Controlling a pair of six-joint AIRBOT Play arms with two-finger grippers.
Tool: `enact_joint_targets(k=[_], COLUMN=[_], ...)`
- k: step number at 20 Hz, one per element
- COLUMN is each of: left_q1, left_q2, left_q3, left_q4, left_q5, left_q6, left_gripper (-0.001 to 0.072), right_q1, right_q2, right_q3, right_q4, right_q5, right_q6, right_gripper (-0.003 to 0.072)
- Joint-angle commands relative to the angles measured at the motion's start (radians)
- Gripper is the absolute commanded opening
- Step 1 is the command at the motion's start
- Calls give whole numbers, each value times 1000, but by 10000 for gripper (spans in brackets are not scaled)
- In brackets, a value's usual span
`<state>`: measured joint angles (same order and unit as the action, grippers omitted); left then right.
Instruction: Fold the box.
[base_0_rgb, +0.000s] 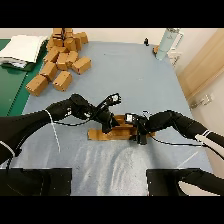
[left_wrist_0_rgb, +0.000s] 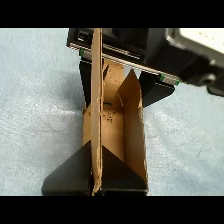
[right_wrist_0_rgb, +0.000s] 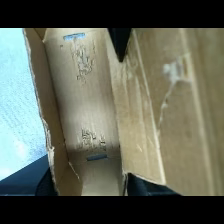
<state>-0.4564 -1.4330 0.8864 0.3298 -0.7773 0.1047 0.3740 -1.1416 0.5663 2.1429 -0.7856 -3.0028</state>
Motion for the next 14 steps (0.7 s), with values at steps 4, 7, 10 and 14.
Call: enact_joint_targets(k=[4, 7, 10, 14], left_q1=[1, 1, 1, 1], left_q2=[-1, -1, -1, -1], left_q3=[0, 0, 0, 0], left_q4=[0, 0, 0, 0], left_q5=[0, 0, 0, 0], left_q6=[0, 0, 0, 0], left_gripper=[11, 11, 12, 12], right_q1=[0, 0, 0, 0], right_q2=[-3, -3, -3, -3], right_q3=[-6, -6, -6, -6], right_q4=[1, 2, 4, -1], right_q5=[1, 9, 11, -5], right_q6=[2, 2, 2, 2], right_gripper=[540, 712, 699, 572])
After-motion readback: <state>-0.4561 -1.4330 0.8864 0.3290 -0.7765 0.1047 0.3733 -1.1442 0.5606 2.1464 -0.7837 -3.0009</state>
